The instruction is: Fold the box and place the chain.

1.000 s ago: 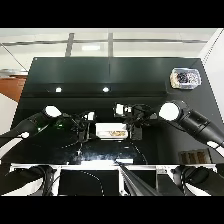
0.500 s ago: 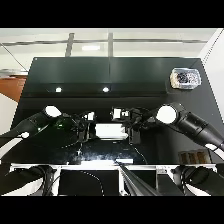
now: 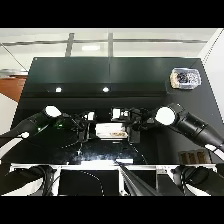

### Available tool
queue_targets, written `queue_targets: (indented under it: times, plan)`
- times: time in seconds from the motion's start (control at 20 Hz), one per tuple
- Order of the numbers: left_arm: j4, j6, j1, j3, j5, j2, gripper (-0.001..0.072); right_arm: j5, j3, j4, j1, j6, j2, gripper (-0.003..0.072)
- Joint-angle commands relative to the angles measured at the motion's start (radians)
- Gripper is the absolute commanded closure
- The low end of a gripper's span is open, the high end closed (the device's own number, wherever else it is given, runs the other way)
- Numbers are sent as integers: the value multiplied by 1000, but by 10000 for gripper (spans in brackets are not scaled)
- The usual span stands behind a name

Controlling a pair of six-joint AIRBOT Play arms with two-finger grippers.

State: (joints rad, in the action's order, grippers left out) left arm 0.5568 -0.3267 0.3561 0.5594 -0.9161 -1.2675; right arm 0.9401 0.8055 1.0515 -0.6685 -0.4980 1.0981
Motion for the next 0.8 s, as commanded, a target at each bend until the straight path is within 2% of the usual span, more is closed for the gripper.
queue_targets:
  times: [0.0, 0.5, 0.55, 0.6, 0.75]
  plan:
    - [1, -2, 0, 1, 0, -1, 150, -2, -1, 4, 0, -15, 1, 552]
    - [0, -2, 0, 1, 0, -1, 150, 24, -1, 4, 0, -23, 3, 532]
    - [1, -2, 0, 1, 0, -1, 150, 24, -1, 4, 0, -27, 3, 524]
    - [1, -2, 0, 1, 0, -1, 150, 24, -1, 4, 0, -29, 3, 462]
    - [1, -2, 0, 1, 0, -1, 150, 24, -1, 4, 0, -30, 13, 464]
